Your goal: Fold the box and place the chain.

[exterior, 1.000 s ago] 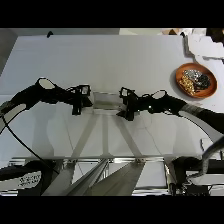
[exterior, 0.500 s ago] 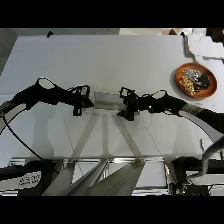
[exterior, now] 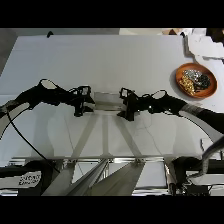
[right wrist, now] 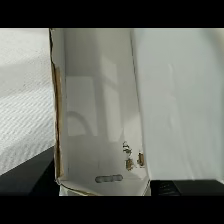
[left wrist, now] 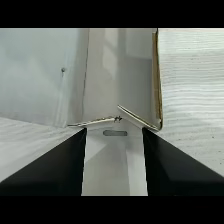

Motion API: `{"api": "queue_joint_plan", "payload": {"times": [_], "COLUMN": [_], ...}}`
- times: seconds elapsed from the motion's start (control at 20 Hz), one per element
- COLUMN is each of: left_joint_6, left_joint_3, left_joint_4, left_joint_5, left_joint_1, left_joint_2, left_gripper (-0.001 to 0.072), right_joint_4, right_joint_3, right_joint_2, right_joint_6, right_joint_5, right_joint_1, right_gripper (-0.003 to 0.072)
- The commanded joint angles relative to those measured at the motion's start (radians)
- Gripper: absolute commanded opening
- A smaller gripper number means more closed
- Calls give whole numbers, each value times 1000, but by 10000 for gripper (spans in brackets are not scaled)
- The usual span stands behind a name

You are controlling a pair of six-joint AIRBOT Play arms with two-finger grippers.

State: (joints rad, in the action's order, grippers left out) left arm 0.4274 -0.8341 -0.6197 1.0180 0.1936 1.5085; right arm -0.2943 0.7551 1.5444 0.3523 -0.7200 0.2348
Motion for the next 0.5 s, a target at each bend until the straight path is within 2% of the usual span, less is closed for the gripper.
{"api": "queue_joint_plan", "payload": {"times": [0.0, 0.05, 0.1, 0.15, 0.45], "left_joint_6": [-5, -5, -5, -5, -9], "left_joint_3": [0, 0, 0, 0, 0], "left_joint_4": [2, 2, 1, -2, -90], "left_joint_5": [-11, -11, -12, -12, -11], "left_joint_1": [0, 0, 0, 0, -20], "left_joint_2": [3, 3, 2, 1, -44], "left_gripper": [389, 319, 198, 130, 134], "right_joint_4": [3, 3, 3, 3, 3], "right_joint_3": [1, 1, 1, 1, 1], "right_joint_2": [0, 0, 0, 0, 0], "right_joint_6": [-3, -3, -3, -3, -3], "right_joint_5": [2, 2, 2, 2, 2], "right_joint_1": [0, 0, 0, 0, 0], "right_gripper": [376, 376, 376, 376, 376]}}
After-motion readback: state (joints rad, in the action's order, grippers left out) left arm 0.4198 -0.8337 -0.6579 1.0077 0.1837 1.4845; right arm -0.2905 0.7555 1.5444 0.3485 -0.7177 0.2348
